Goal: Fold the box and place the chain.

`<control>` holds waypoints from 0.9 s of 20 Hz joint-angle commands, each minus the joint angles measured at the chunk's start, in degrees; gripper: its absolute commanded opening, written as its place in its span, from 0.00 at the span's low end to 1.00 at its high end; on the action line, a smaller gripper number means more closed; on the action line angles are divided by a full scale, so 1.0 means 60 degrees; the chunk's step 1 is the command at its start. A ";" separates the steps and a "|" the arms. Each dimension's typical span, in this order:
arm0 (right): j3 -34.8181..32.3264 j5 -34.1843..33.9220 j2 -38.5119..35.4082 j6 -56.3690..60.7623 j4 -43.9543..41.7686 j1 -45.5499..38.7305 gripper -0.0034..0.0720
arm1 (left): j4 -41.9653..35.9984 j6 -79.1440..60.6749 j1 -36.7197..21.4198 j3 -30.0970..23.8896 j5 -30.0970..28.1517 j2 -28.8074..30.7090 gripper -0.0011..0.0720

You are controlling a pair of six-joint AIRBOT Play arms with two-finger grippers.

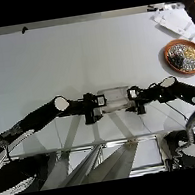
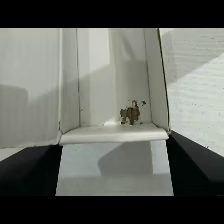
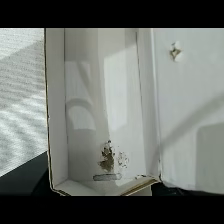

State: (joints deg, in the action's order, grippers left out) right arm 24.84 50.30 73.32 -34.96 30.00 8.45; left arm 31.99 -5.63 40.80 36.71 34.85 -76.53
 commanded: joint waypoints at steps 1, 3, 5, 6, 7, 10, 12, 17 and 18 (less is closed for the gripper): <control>0.0007 0.0000 -0.0007 0.0004 -0.0004 0.0000 0.63 | -0.0335 -0.0317 0.0044 -0.0007 0.0062 -0.0047 0.98; 0.0007 0.0000 -0.0007 0.0000 -0.0004 0.0000 0.63 | -0.0612 -0.0324 0.0197 -0.0007 0.0055 -0.0200 0.98; 0.0007 0.0000 -0.0007 0.0004 -0.0004 0.0000 0.63 | -0.0787 -0.0321 0.0375 -0.0007 0.0036 -0.0437 0.97; 0.0007 0.0000 -0.0007 0.0004 -0.0004 0.0000 0.63 | -0.0831 -0.0317 0.0419 -0.0007 0.0044 -0.0546 0.97; 0.0007 0.0000 -0.0007 0.0004 -0.0004 0.0000 0.63 | -0.0936 -0.0317 0.0419 -0.0007 0.0018 -0.0623 0.97; 0.0007 0.0000 -0.0007 0.0004 -0.0004 0.0000 0.63 | -0.1457 -0.0324 0.0419 -0.0007 -0.0131 -0.0656 0.97; 0.0007 0.0000 -0.0007 0.0004 -0.0004 0.0000 0.63 | -0.1574 -0.0321 0.0419 -0.0007 -0.0306 -0.0678 0.97; 0.0007 0.0000 -0.0007 0.0004 -0.0004 0.0000 0.63 | -0.1610 -0.0317 0.0419 -0.0007 -0.0590 -0.0783 0.86; 0.0007 0.0000 -0.0007 0.0000 -0.0004 0.0000 0.63 | -0.1621 -0.0317 0.0419 -0.0007 -0.0594 -0.0805 0.86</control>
State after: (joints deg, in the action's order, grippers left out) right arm 24.84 50.35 73.32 -34.87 30.00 8.43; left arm 22.74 -7.53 43.29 36.67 32.27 -80.99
